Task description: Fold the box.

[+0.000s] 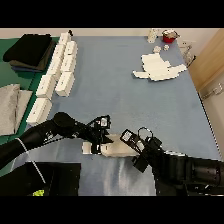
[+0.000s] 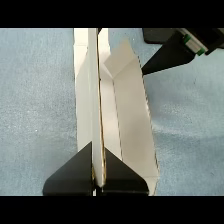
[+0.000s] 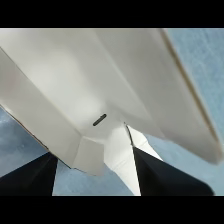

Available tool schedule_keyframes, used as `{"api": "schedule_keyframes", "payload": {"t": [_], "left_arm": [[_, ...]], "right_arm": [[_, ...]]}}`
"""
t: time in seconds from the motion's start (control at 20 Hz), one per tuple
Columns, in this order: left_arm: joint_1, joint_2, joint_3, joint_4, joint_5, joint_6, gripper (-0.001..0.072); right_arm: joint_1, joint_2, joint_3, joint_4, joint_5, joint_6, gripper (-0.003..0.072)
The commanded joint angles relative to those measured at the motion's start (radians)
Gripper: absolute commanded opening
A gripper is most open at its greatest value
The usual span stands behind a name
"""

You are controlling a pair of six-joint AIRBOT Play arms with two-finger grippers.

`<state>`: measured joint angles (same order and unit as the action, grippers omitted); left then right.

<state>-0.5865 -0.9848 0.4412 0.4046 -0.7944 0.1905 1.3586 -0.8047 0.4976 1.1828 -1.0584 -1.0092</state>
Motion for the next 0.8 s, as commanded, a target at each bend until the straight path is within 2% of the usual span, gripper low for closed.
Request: {"api": "schedule_keyframes", "payload": {"t": [0.0,0.15,0.35,0.55,0.75], "left_arm": [[0.0,0.001,0.0,0.0,0.0,0.0,0.0011],[0.0,0.001,0.0,0.0,0.0,0.0,0.001],[0.0,0.001,0.0,0.0,0.0,0.0,0.0011],[0.0,0.001,0.0,0.0,0.0,0.0,0.001],[0.0,0.0,0.0,0.0,0.0,0.0,0.0011]], "right_arm": [[0.0,0.002,0.01,-0.046,-0.027,0.005,0.072],[-0.005,0.003,0.01,-0.067,-0.006,-0.066,0.072],[-0.072,0.045,0.001,0.001,0.074,-0.285,0.072],[-0.244,0.129,-0.056,0.223,0.179,-0.636,0.072],[-0.453,0.151,-0.082,0.451,0.191,-1.027,0.072]]}}
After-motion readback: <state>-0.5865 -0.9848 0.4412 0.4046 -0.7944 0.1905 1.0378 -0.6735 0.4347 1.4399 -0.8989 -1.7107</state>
